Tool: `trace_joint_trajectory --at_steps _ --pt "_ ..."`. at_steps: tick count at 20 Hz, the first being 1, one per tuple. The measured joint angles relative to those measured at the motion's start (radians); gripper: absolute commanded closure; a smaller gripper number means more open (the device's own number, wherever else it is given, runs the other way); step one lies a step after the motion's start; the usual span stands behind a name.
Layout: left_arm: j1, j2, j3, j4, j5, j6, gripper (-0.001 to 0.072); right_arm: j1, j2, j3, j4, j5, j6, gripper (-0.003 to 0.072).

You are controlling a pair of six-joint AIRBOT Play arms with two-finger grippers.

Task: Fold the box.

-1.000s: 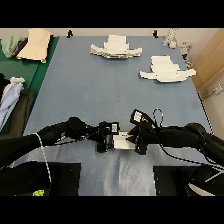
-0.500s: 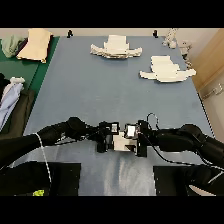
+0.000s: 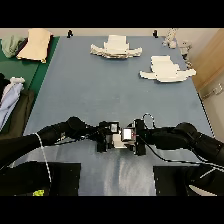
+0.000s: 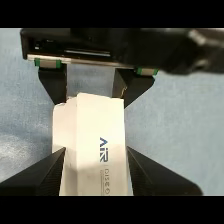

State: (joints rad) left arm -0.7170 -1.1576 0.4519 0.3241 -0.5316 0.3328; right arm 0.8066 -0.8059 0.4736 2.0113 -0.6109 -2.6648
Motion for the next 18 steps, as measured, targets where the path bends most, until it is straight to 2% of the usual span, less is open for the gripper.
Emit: trace_joint_trajectory --at_steps 3,18 --pt "0.0 0.0 0.0 0.0 0.0 0.0 0.0262 0.0 -0.002 0.021 0.0 0.005 -0.009 0.0129" --pt "0.0 0.0 0.0 0.0 -0.001 0.002 0.0263 -0.003 -0.045 0.057 -0.037 0.023 -0.018 0.0129"
